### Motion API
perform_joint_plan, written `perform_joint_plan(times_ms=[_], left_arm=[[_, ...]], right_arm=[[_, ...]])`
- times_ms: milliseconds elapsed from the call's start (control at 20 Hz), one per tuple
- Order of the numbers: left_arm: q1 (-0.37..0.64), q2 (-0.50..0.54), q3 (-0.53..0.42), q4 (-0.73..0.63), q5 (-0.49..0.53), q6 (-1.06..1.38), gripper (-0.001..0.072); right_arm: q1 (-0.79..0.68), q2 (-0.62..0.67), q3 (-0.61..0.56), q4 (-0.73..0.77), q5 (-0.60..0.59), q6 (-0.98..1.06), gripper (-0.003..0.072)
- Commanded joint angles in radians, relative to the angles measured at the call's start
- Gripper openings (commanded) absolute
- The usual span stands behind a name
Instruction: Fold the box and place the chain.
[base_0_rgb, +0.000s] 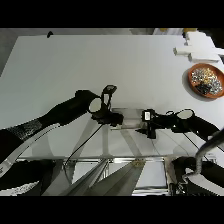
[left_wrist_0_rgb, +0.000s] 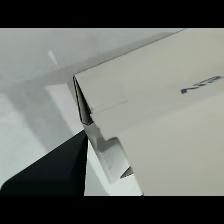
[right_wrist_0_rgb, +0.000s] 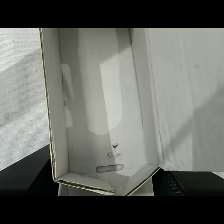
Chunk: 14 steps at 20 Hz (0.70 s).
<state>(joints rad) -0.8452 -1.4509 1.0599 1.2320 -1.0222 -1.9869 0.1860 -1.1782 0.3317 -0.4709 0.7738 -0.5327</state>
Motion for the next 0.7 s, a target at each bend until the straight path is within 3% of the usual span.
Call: perform_joint_plan(times_ms=[0,150,250,650], left_arm=[[-0.023,-0.041,0.079,0.093,-0.114,-0.125,0.0342],[-0.031,-0.085,0.129,0.108,-0.151,-0.212,0.0327],[-0.047,-0.109,0.133,0.124,-0.171,-0.273,0.0269],[-0.079,-0.154,0.133,0.188,-0.135,-0.401,0.0270]], right_arm=[[0.000,0.000,0.000,0.000,0.000,0.000,0.0411],[0.000,0.000,0.000,0.000,0.000,0.000,0.0411],[0.000,0.000,0.000,0.000,0.000,0.000,0.0411],[0.000,0.000,0.000,0.000,0.000,0.000,0.0411]])
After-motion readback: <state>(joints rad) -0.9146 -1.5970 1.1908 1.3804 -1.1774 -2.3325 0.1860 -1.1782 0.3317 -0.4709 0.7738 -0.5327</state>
